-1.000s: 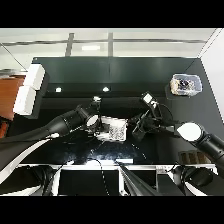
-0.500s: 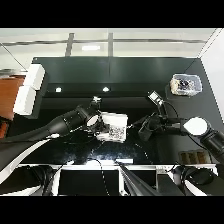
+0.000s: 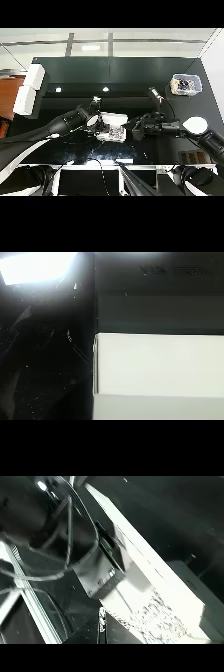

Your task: Fold the box and place the chain.

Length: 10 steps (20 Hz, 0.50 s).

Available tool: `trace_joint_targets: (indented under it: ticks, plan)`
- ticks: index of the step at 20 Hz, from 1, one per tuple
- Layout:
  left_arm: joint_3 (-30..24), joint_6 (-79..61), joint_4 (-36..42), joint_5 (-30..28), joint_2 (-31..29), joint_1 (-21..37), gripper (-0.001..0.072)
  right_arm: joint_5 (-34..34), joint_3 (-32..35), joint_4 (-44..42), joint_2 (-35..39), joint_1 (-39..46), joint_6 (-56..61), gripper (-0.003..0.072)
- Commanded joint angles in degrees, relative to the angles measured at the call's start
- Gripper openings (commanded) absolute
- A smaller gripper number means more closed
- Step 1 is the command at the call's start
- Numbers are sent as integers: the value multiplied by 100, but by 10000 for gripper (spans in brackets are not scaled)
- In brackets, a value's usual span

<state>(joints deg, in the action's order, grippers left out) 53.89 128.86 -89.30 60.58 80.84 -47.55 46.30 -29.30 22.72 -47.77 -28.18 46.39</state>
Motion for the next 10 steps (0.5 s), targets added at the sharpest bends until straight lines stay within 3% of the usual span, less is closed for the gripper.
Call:
trace_joint_targets:
  ticks: [1,2,3,5,6,10]
  plan:
    - [2,-2,0,-50,0,4,33,-608,0,-520,-223,-424,-4,31]
    - [2,-2,-2,-50,0,4,33,-796,0,-540,-308,-531,4,31]
    - [2,-2,-2,-52,0,4,33,-844,0,-586,-385,-584,17,106]
    - [2,-4,-4,-76,0,4,33,-800,-17,-476,-376,-520,22,646]
    - [2,-4,0,-101,0,4,33,-623,-48,-326,-345,-376,39,702]
    - [4,66,2,-151,0,4,32,1047,-140,789,68,1062,501,702]
